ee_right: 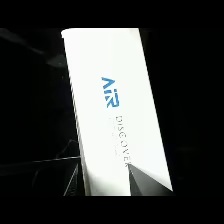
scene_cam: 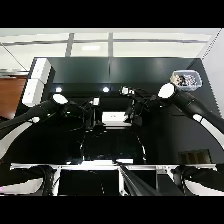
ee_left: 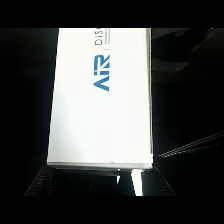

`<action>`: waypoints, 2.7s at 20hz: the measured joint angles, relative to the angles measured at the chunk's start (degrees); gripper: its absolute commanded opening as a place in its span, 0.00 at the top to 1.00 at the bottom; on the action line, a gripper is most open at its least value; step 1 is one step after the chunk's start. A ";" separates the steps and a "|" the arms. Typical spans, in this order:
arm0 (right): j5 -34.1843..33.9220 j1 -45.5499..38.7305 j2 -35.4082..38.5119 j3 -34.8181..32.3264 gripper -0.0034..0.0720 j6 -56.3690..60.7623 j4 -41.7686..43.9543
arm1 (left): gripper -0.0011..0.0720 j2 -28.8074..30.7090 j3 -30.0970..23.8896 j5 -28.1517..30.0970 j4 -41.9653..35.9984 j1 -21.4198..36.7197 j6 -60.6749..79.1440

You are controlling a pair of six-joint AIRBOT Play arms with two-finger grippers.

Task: Fold the box and place the chain.

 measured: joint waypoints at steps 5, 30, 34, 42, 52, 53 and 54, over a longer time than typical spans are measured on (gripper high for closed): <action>1.84 -4.28 5.05 0.48 0.94 14.05 0.66 | 0.51 0.00 0.00 0.04 0.00 0.00 0.04; -1.66 -8.09 -2.10 -10.43 0.94 35.58 20.35 | 0.51 0.00 0.00 0.15 0.04 0.00 0.07; 2.80 -12.57 4.83 -7.65 0.94 36.24 18.43 | 0.25 0.07 0.00 0.13 -0.02 0.28 -0.04; 10.67 -28.06 19.93 -6.32 0.94 45.48 -1.11 | 0.01 8.00 0.00 -0.11 7.15 1.40 -2.36; 8.81 -31.63 22.27 -8.17 0.94 49.29 -9.14 | 0.02 4.98 8.22 6.99 2.21 -12.48 -8.92; 8.81 -31.67 22.32 -8.57 0.93 49.44 -9.11 | 0.02 3.15 10.01 7.02 2.08 -13.31 -11.13; 8.81 -31.71 22.32 -8.92 0.94 49.44 -9.38 | 0.02 1.57 11.65 6.62 2.10 -13.79 -13.40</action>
